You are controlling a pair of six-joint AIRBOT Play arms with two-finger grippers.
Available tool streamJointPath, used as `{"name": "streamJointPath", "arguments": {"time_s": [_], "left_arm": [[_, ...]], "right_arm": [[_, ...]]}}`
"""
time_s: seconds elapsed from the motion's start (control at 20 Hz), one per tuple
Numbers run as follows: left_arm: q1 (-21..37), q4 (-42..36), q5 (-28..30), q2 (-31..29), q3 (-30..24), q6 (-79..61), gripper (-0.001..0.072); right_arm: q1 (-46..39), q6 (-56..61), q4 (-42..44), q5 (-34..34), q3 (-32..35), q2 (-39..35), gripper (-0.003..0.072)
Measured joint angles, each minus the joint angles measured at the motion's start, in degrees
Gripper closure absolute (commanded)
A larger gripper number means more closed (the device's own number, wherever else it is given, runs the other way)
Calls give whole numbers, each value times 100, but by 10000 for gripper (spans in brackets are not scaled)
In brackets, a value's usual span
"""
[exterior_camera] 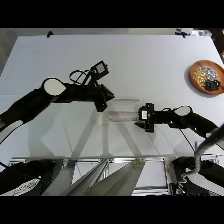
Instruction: Fold the box and place the chain.
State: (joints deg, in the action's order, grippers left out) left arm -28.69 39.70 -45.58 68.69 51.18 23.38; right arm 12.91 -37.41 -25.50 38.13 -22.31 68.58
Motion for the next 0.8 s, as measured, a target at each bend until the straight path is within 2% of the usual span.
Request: {"name": "streamJointPath", "arguments": {"time_s": [0.1, 0.25, 0.35, 0.4, 0.5, 0.65, 0.8], "left_arm": [[240, 772, -581, -164, 0, 308, 632], [533, 1410, -1290, -278, -35, 520, 636], [544, 1615, -1519, -310, -72, 437, 446], [474, 1707, -1593, -321, -92, 321, 428], [238, 2041, -1622, -319, -160, 70, 316], [-92, 2437, -1362, -181, -260, -98, 317], [-251, 2271, -1054, 120, -306, -181, 317]], "right_arm": [[0, 0, 0, 0, 0, 0, 223], [0, 0, 0, 0, 0, 0, 223], [0, 2, 0, 0, 0, 0, 223], [0, 0, 0, 0, 0, 0, 223], [0, 0, 0, 0, 0, 0, 223], [0, 2, 0, 0, 0, 0, 223], [0, 2, 2, 0, 0, 0, 223]]}}
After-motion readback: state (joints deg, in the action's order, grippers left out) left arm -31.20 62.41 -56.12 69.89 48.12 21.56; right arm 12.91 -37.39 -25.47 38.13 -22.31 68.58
